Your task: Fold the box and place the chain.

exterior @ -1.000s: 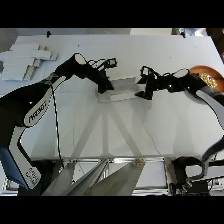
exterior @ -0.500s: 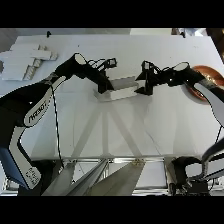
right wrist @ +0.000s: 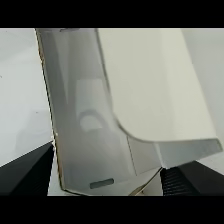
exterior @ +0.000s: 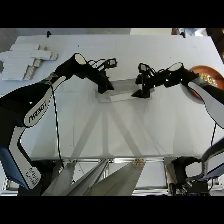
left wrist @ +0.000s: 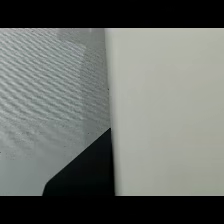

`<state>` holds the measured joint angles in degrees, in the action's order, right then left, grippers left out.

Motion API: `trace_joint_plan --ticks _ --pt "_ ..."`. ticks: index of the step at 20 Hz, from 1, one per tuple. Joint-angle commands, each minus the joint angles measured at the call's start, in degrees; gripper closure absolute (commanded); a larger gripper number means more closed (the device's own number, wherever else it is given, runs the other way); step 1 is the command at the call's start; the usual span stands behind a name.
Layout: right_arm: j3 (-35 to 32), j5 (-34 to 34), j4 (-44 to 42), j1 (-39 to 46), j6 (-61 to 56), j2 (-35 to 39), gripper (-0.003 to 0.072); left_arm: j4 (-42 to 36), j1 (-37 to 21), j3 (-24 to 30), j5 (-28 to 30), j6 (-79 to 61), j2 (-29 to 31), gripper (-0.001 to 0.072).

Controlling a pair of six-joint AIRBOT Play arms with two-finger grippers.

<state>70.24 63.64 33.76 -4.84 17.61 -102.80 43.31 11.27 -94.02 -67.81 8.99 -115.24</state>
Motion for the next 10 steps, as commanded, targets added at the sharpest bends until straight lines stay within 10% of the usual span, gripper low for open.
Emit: trace_joint_plan --ticks 1,10 --pt "0.07 1.97 0.9 -0.17 -1.6 -0.42 -0.0004 0.02 0.02 0.02 0.09 0.02 -0.02 0.0695" --pt "-4.52 -1.09 -2.27 -0.98 -0.24 0.07 -0.0004 0.02 0.02 0.0 0.09 0.02 -0.02 0.0695"
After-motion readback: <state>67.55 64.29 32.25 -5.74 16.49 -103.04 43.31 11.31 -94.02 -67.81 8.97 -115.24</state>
